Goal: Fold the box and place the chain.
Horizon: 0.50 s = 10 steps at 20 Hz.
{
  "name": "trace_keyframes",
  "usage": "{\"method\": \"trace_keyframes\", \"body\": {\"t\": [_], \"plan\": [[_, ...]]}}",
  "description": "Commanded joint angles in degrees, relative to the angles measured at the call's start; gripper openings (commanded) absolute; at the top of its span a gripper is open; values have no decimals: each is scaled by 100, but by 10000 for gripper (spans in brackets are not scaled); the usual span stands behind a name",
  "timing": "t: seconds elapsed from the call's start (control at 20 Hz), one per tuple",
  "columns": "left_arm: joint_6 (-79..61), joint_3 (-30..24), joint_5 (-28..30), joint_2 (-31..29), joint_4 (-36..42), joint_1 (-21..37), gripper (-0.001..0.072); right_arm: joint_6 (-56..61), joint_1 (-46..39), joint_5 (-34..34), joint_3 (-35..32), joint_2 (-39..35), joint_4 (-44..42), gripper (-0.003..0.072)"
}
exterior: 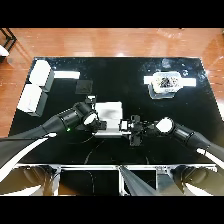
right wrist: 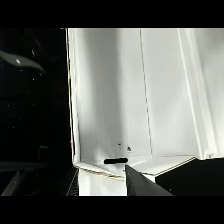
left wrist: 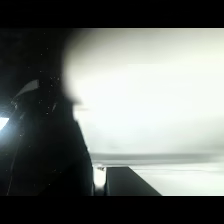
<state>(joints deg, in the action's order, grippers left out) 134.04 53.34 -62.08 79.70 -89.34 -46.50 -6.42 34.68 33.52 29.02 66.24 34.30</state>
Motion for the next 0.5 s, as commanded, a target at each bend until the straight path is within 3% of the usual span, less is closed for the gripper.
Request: {"method": "trace_keyframes", "body": {"t": [0.0,0.45], "plan": [[-9,2,-11,4,9,-4,21,72,-20,-17,2,0,74,334],[-9,2,-11,4,9,-4,21,1434,-28,428,2,-350,1366,334]]}}
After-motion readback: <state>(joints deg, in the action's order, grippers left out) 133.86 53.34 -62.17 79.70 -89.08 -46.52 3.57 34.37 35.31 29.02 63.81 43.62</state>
